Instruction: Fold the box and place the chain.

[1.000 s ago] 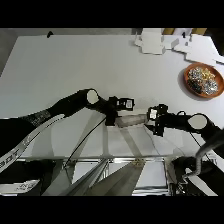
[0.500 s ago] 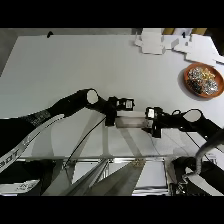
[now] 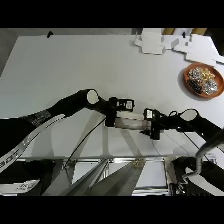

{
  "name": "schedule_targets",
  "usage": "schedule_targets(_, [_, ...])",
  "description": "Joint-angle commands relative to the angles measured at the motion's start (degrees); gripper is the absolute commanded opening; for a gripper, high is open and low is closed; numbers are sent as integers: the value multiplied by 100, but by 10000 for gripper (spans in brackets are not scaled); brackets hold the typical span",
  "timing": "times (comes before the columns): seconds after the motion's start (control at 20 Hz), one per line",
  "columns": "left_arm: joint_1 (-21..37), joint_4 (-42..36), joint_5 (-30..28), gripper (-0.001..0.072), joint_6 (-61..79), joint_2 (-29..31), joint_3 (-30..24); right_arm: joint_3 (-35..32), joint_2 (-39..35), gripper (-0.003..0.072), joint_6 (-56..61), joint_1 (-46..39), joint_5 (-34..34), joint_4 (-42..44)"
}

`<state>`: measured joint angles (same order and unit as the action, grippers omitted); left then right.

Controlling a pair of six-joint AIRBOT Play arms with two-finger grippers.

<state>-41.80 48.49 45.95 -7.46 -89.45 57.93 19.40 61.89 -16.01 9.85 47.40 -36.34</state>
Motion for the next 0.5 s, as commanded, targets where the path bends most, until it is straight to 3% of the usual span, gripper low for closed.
schedule_targets(0.0, [-2,-4,-7,9,-4,0,0,0,57,573,81,-20,-146,4])
schedule_targets(0.45, [-2,-4,-7,9,-4,0,0,0,63,577,-254,-210,4,149])
